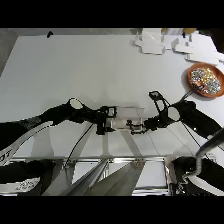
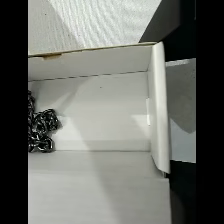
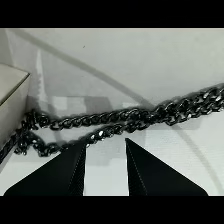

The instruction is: Fold the box and place the chain.

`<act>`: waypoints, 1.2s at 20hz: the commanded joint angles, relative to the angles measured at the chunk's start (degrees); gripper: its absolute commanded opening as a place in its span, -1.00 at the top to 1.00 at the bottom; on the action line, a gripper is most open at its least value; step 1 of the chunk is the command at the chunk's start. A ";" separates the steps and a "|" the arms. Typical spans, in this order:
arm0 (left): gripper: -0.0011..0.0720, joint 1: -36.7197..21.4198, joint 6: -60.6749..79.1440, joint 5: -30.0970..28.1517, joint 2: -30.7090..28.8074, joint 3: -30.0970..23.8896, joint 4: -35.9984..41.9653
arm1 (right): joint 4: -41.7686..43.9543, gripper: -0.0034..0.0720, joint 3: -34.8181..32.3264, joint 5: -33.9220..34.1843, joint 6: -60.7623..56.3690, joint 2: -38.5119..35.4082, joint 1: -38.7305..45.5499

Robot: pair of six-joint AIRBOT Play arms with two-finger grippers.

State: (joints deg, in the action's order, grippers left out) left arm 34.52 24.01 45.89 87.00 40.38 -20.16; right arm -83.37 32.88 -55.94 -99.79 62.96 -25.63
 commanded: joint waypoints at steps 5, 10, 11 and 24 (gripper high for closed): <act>0.62 -0.02 0.00 0.00 -0.04 -0.02 -0.02 | -0.61 0.35 -0.59 2.36 -2.25 0.04 -0.07; 0.62 -0.02 0.00 0.00 -0.04 -0.02 -0.02 | -0.48 0.39 -0.63 -0.50 -2.47 0.04 -0.09; 0.62 -0.02 0.02 0.00 -0.04 0.00 -0.02 | -0.46 0.40 -0.66 -0.50 -2.49 0.04 -0.09; 0.62 -0.02 0.00 -0.02 -0.04 0.00 -0.02 | -0.52 0.74 -0.63 1.51 -3.10 3.06 -0.09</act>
